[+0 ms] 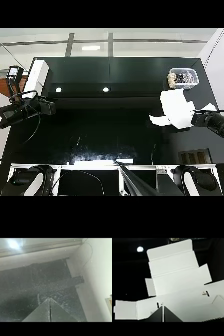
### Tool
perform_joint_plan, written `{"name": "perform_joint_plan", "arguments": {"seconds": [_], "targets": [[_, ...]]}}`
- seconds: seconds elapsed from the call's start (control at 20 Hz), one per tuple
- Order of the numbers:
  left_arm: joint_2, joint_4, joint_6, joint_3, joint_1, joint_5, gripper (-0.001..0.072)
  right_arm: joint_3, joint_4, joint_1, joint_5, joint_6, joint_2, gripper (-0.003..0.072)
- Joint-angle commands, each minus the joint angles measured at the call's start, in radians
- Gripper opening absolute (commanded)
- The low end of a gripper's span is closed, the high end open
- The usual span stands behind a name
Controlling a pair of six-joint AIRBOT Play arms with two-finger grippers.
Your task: Fold the box and place the chain.
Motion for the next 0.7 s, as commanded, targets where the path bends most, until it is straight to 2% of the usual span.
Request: {"name": "perform_joint_plan", "arguments": {"seconds": [0.0, 0.5, 0.65], "targets": [[0.001, 0.000, 0.000, 0.000, 0.000, 0.000, 0.0029, 0.000, 0.000, 0.000, 0.000, 0.000, 0.001, 0.0025], [0.001, 0.000, 0.001, 0.000, 0.000, 0.002, 0.0029, 0.000, -0.004, 0.000, 0.000, -0.003, 0.001, 0.0025], [0.001, -0.023, 0.000, 0.000, -0.001, 0.074, 0.0029, 0.000, -0.008, 0.000, 0.000, -0.003, 0.001, 0.0025]]}}
